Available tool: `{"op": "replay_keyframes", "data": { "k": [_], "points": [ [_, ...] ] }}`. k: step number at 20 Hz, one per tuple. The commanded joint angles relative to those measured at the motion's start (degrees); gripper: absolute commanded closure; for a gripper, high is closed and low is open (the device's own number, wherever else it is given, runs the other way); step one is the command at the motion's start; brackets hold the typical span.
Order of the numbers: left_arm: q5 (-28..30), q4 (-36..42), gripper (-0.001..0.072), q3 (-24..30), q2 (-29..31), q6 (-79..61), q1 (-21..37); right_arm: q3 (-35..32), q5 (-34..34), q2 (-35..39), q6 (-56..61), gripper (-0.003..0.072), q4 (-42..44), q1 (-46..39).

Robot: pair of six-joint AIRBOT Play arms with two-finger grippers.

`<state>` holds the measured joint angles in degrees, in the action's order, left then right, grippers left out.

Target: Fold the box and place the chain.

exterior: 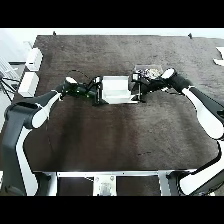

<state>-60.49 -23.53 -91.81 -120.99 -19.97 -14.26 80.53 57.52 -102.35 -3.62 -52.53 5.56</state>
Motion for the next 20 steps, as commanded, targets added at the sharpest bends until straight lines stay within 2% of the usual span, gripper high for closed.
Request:
{"op": "replay_keyframes", "data": {
  "k": [1,2,3,4,6,7,8,20],
  "points": [
    [0.02,0.0,0.0183,0.0,0.02,0.0,0.02,-0.02,-0.96,-0.42,-0.09,0.0111,1.49,0.55],
    [0.02,0.0,0.0183,0.02,0.02,0.0,0.02,-0.02,-0.92,-0.42,-0.07,0.0177,2.19,0.57],
    [0.02,0.0,0.0184,0.02,0.02,0.0,0.02,-0.07,-0.9,-0.42,-0.07,0.028,3.08,0.72],
    [0.02,0.0,0.0184,0.02,0.02,0.0,0.02,-0.09,-0.92,-0.42,-0.07,0.0321,3.48,0.92],
    [0.02,0.0,0.0183,0.02,0.02,0.0,0.02,-0.15,-0.9,-0.42,-0.07,0.0327,3.82,1.55],
    [0.02,0.0,0.0184,0.02,0.02,0.0,0.02,-0.28,-0.92,-0.42,-0.07,0.0415,3.96,1.81],
    [0.02,0.0,0.0183,0.02,0.02,0.0,0.02,-0.44,-0.92,-0.46,-0.07,0.0462,4.04,2.16],
    [0.0,0.0,0.0183,0.02,0.02,0.0,0.02,-0.85,-1.01,-2.4,-0.11,0.0468,6.95,3.82]
  ]
}}
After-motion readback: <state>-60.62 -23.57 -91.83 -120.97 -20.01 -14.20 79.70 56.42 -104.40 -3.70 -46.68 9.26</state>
